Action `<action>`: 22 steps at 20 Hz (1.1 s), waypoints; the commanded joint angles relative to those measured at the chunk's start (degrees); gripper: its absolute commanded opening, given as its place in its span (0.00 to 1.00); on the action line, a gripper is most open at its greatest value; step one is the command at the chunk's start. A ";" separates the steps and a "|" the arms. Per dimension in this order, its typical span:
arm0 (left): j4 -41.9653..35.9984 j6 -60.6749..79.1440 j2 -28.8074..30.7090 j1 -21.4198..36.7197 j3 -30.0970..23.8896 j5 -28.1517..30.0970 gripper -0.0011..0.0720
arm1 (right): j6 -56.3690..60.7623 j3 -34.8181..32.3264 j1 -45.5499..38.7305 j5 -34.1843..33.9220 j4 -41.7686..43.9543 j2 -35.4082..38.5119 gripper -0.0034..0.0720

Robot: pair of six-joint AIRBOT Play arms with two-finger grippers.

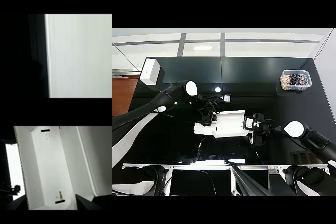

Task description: Fold the box and place the chain.

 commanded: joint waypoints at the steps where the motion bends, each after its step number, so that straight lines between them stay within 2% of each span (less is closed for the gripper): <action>1: 0.00 -0.04 0.02 -0.02 -0.02 -0.09 0.05 | -4.81 1.84 -0.72 -0.66 -0.15 -0.42 0.98; 6: 0.00 -0.04 0.02 0.00 0.00 -0.09 0.05 | -4.85 4.26 -3.85 -0.11 0.35 -3.56 0.98; 14: 1.27 -0.02 0.68 -1.07 0.00 -0.15 0.05 | -5.68 4.33 -4.17 -0.07 1.51 -3.63 0.98; 17: 2.29 0.00 0.96 -2.03 0.00 0.55 0.05 | -4.26 4.28 -7.58 0.17 1.60 -3.63 0.98; 22: 2.38 0.00 0.96 -2.03 0.00 1.16 0.05 | -4.76 4.09 -8.70 3.61 5.05 -5.31 0.98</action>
